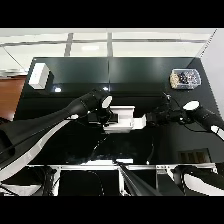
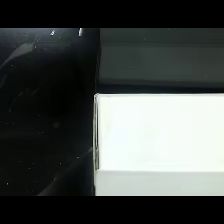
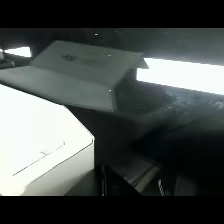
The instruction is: Fold the box and place the chain.
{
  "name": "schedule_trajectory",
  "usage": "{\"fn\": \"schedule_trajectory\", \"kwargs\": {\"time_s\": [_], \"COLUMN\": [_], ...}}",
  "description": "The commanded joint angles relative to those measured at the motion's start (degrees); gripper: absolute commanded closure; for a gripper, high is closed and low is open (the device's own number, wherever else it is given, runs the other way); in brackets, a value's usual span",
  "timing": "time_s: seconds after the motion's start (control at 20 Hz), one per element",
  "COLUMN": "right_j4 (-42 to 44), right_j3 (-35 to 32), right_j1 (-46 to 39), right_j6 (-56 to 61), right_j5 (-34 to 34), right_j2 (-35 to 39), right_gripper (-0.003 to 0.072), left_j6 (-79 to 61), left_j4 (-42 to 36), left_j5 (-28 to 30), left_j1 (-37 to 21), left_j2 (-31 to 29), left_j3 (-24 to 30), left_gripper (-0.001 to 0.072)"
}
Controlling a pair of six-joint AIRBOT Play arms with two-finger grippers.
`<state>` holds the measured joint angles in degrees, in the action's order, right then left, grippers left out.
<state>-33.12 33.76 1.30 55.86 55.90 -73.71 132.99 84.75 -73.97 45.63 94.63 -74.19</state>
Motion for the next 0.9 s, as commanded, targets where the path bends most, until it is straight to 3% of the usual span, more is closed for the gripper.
{"fn": "schedule_trajectory", "kwargs": {"time_s": [0.0,0.05,0.45,0.55,0.65,0.75,0.85], "right_j4": [3.04,4.11,5.46,5.14,3.96,1.95,-1.05], "right_j3": [0.17,0.76,3.15,4.22,5.46,6.49,7.69], "right_j1": [0.37,0.37,3.63,5.33,6.8,8.07,9.6], "right_j6": [-2.54,-4.24,-2.69,-2.69,-2.36,-0.15,3.63], "right_j5": [1.9,3.32,6.67,6.88,6.84,6.6,6.36], "right_j2": [-0.11,-0.11,-0.11,-0.11,-0.11,-0.11,-0.11], "right_gripper": [0.0346,0.0169,0.0174,0.0261,0.0262,0.0364,0.037], "left_j6": [-0.02,-0.04,-0.02,-0.02,-0.04,-0.04,-0.02], "left_j4": [0.0,0.0,-0.02,-0.17,-0.15,-0.15,-0.17], "left_j5": [0.0,-0.02,-0.02,-0.07,-0.02,-0.04,-0.04], "left_j1": [-0.02,-0.02,-0.02,-0.02,-0.02,-0.07,-0.07], "left_j2": [0.04,0.04,0.04,0.04,0.04,0.04,0.04], "left_j3": [-0.07,-0.07,-0.07,-0.07,-0.07,-0.07,-0.07], "left_gripper": [0.0683,0.0683,0.0683,0.0683,0.0683,0.0683,0.0683]}}
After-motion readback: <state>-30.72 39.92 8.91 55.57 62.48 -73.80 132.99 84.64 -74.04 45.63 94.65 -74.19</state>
